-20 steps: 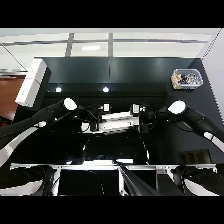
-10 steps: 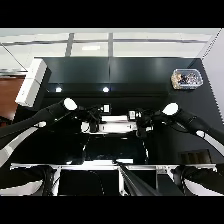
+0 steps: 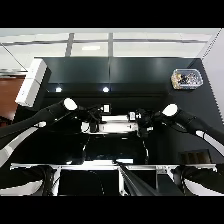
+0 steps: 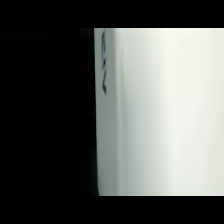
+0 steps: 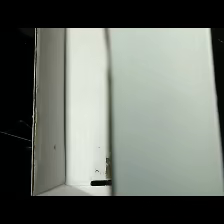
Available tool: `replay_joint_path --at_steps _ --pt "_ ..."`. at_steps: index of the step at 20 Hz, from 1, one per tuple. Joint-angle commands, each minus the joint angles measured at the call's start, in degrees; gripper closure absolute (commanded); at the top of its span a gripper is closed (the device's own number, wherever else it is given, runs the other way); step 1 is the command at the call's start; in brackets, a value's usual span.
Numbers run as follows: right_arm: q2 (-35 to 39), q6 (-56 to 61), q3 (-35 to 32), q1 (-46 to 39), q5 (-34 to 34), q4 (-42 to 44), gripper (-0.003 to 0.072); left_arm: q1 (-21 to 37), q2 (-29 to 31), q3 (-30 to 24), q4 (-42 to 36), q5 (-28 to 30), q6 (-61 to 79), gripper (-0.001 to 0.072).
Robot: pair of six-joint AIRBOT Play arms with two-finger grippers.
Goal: Fold the box and place the chain.
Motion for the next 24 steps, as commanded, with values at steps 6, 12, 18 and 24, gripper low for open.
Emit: replay_joint_path --at_steps 6,12,18,24 --pt "-1.33 0.04 -0.02 -0.28 -0.57 -0.20 0.0031 -0.04 0.04 0.07 0.00 0.00 0.09 0.0676" --pt "-1.51 0.04 -0.02 -0.28 -0.70 -0.20 0.0031 -0.04 0.04 0.07 0.00 0.00 0.09 0.0675" --pt "-1.51 0.09 -0.02 -0.28 -0.72 -0.22 0.0207 -0.04 0.04 0.07 -0.02 0.00 0.09 0.0676" --pt "-1.51 0.20 -0.02 -0.28 -1.20 -0.22 0.0207 -0.02 0.87 0.07 0.00 0.37 -0.79 0.0512"
